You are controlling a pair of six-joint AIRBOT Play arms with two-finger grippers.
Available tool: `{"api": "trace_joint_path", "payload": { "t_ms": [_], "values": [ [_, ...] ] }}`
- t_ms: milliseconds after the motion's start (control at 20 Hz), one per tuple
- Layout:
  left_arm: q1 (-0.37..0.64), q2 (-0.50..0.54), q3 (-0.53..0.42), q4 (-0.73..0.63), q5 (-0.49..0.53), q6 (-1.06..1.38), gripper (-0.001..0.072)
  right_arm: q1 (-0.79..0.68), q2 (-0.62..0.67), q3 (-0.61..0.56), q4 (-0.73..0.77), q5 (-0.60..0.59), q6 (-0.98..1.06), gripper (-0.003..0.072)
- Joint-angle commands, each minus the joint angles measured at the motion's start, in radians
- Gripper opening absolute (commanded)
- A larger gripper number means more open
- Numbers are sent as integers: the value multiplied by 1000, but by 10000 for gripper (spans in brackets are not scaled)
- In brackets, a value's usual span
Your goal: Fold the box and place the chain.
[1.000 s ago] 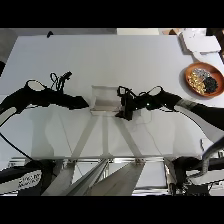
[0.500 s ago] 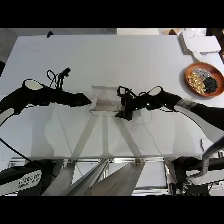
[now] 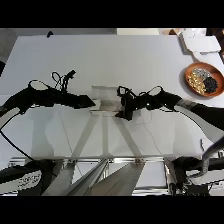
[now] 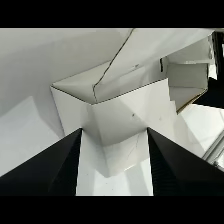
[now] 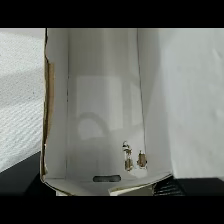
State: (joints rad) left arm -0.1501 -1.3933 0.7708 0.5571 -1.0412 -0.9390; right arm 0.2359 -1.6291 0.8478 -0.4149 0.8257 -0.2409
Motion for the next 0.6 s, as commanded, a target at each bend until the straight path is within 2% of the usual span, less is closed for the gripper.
{"api": "trace_joint_path", "payload": {
  "t_ms": [0, 550],
  "values": [
    [-5, -7, 0, -9, 10, 1, 455, 1, 0, 0, 0, 0, 0, 527],
    [-43, -43, 0, -1, 79, 46, 433, 1, 0, 0, 0, 0, 0, 527]
  ]
}}
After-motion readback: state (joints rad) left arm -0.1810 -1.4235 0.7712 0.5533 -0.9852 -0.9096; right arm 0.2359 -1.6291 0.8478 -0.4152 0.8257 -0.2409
